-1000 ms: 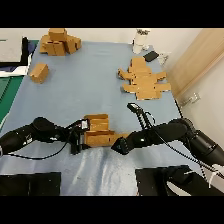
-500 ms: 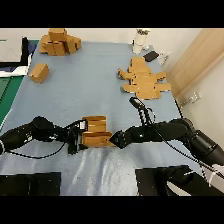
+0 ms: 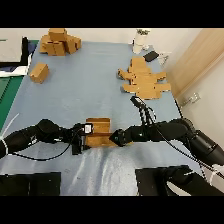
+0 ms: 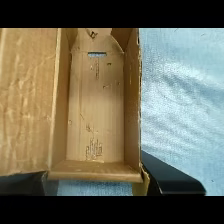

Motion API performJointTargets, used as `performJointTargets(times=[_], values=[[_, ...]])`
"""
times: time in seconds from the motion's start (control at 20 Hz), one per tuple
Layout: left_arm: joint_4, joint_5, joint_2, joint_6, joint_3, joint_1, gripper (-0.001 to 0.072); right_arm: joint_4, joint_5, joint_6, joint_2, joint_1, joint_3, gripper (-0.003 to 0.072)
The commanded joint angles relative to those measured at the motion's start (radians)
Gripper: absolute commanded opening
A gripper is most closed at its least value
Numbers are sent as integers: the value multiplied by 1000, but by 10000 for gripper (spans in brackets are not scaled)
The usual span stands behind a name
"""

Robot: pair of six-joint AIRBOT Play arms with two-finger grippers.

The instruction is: Fold the box.

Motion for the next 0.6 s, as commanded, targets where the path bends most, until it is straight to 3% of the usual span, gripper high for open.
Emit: performJointTargets(times=[0.0,0.05,0.25,0.4,0.55], values=[[5,19,0,-9,0,-7,506,19,4,48,-3,0,1,175],[5,19,0,-9,0,-7,507,46,23,46,-17,3,1,5],[5,19,0,-8,-1,-7,506,157,179,-70,-222,89,58,4],[5,19,0,-8,-1,-7,507,147,183,-133,-440,120,205,4],[5,20,0,-8,-1,-7,507,101,179,-152,-573,120,288,4]])
